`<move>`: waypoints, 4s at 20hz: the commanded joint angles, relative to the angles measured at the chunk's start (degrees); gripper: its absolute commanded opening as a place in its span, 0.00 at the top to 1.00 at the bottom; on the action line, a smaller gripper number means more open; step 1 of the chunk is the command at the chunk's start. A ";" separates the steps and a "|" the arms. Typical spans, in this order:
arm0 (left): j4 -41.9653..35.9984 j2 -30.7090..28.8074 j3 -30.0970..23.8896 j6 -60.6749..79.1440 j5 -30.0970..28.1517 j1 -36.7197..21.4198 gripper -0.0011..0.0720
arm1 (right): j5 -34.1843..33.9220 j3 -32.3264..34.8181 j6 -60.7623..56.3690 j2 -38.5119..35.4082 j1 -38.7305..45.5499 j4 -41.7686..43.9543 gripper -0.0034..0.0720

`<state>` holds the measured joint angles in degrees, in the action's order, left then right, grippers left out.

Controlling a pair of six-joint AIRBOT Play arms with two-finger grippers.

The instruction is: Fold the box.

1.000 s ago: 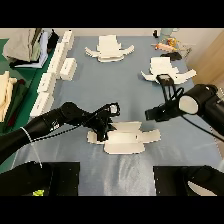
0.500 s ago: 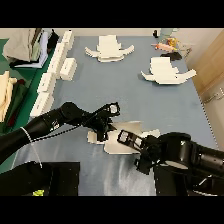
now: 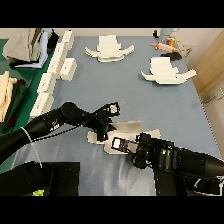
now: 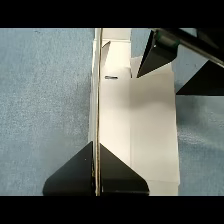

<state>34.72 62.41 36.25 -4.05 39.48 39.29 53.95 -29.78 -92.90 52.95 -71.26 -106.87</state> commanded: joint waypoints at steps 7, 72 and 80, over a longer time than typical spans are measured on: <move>0.02 0.04 0.00 0.00 -0.07 0.02 0.96 | 4.39 -0.02 -30.34 -4.59 -0.11 -13.42 0.19; 0.02 0.04 0.00 0.00 -0.04 0.02 0.96 | -5.40 4.39 105.77 9.11 51.87 64.78 0.29; 0.02 0.04 0.00 0.00 -0.04 0.02 0.96 | -5.92 4.72 104.45 8.37 51.87 65.31 0.42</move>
<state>34.74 62.46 36.25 -4.08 39.48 39.29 48.51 -25.12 13.08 61.82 -19.42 -41.74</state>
